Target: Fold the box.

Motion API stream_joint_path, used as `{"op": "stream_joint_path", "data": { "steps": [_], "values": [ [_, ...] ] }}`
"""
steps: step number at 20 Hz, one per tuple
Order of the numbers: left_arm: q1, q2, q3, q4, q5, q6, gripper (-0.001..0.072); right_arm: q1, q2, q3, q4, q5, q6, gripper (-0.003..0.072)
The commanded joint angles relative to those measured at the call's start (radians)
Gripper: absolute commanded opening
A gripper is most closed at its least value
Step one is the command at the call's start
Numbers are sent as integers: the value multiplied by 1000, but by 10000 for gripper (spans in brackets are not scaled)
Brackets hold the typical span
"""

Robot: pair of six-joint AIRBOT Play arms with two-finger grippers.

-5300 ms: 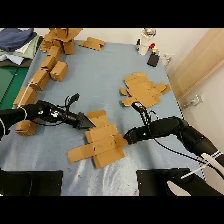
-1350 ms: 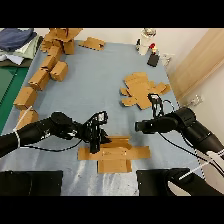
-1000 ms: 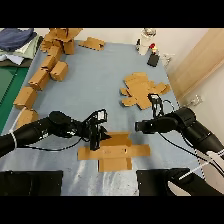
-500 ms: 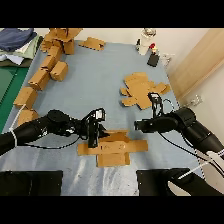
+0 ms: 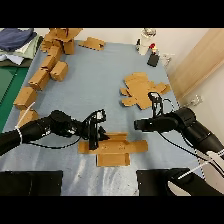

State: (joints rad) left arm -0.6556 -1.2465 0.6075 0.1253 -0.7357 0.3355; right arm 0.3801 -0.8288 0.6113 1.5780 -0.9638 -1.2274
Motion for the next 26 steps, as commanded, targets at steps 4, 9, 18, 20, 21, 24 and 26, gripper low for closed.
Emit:
{"op": "stream_joint_path", "data": {
  "steps": [4, 9, 18, 20, 21, 24, 26],
  "values": [
    [1, -4, 0, 5, -5, -15, 12, 1, 1, 0, 2, -7, 0, 3],
    [0, -5, 0, 3, -6, -14, 12, 29, 37, 11, 21, -204, -15, 3],
    [0, -5, 0, 3, -6, -14, 13, 591, 277, 12, 96, -418, 411, 2],
    [1, -5, 0, 3, -6, -14, 12, 801, 280, -3, 28, -396, 545, 2],
    [0, -5, 0, 3, -7, -14, 12, 913, 271, -19, -26, -392, 605, 3],
    [0, -5, 0, 3, -7, -14, 13, 1195, 236, -89, -137, -288, 624, 5],
    [1, -5, 0, 3, -6, -14, 12, 1308, 192, -110, -314, -275, 625, 310]
  ]
}}
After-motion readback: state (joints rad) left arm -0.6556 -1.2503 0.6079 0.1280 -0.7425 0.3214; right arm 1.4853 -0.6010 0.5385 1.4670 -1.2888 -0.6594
